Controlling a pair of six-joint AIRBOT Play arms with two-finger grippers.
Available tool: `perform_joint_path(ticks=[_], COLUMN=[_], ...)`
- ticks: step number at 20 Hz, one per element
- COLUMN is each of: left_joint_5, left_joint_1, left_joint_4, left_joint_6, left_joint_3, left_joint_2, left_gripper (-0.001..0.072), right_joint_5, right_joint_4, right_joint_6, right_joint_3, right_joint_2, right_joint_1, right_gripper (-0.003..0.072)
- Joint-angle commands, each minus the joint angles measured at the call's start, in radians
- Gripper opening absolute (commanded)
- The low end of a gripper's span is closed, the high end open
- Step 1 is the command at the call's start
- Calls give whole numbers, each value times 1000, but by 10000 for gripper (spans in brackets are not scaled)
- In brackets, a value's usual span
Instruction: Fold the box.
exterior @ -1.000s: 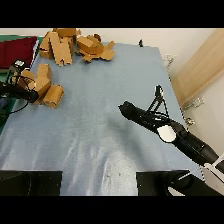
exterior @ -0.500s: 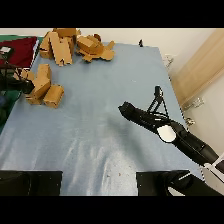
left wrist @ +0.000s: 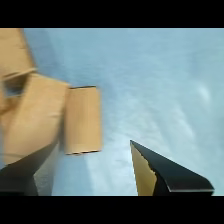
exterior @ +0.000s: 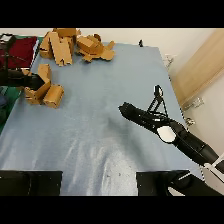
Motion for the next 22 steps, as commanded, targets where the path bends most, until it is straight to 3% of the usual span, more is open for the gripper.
perform_joint_path(ticks=[1, 2, 5, 10, 14, 22], left_joint_5=[-38, -36, -22, 75, 76, 77], left_joint_1=[-161, -211, -334, -443, -444, -444], left_joint_4=[-21, -21, -23, -33, -132, -130], left_joint_6=[-101, -132, -188, -293, -291, -291], left_joint_3=[2, 2, 2, 2, 2, 2], left_joint_2=[-29, -49, -111, -174, -190, -190], left_gripper=[468, 327, 12, 10, 11, 11], right_joint_5=[8, 18, 64, 122, 123, 123], right_joint_4=[-57, -85, -231, -401, -401, -401], right_joint_6=[0, 0, 0, 0, 0, 0], right_joint_3=[15, 33, 120, 262, 265, 265], right_joint_2=[-16, -33, -106, -226, -238, -238], right_joint_1=[-1, -1, -1, -32, -50, -50], right_gripper=[-2, -2, -2, -2, -1, -1])
